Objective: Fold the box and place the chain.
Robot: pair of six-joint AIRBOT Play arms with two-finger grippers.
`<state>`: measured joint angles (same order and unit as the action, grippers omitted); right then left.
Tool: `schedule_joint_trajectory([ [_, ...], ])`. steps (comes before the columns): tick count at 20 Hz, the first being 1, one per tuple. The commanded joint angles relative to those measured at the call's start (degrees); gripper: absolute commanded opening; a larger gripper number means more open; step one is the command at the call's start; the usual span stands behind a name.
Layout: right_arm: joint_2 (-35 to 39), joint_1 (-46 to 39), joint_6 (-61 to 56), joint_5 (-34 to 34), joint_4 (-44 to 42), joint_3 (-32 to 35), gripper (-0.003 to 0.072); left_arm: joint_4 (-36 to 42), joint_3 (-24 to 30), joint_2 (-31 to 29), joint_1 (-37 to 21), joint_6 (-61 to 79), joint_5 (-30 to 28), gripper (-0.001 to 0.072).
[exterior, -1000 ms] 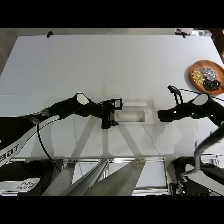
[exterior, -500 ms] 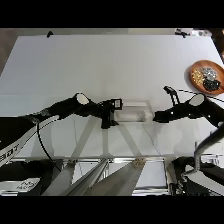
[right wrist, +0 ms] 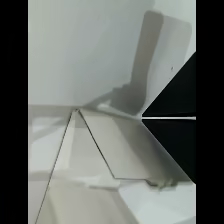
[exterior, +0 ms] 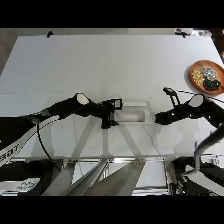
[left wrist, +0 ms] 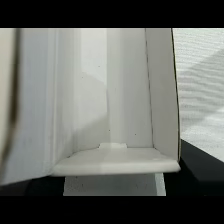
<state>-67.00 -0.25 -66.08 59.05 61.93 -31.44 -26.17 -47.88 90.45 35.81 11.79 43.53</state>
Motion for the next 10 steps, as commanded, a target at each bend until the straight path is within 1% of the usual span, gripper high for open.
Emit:
schedule_joint_trajectory([
  [1, 0.1, 0.1, -2.1, -0.9, 3.4, 0.0, 0.0009, 0.0, 0.0, 0.0, 0.0, 0.0, 0.0, 0.0457],
  [4, 0.1, 0.1, -2.4, -2.5, 1.8, 0.0, 0.0009, 0.0, 0.0, 0.0, 0.0, 0.0, 0.0, 0.0457],
  [7, -0.2, 0.1, 0.7, -3.1, -3.4, 0.0, 0.0009, 0.0, 0.0, 0.0, 0.0, 0.0, 0.0, 0.0457],
  [10, -0.3, 0.1, 0.8, -3.4, -3.5, 0.0, 0.0009, 0.0, 0.0, 0.0, 0.0, 0.0, 0.0, 0.0457],
])
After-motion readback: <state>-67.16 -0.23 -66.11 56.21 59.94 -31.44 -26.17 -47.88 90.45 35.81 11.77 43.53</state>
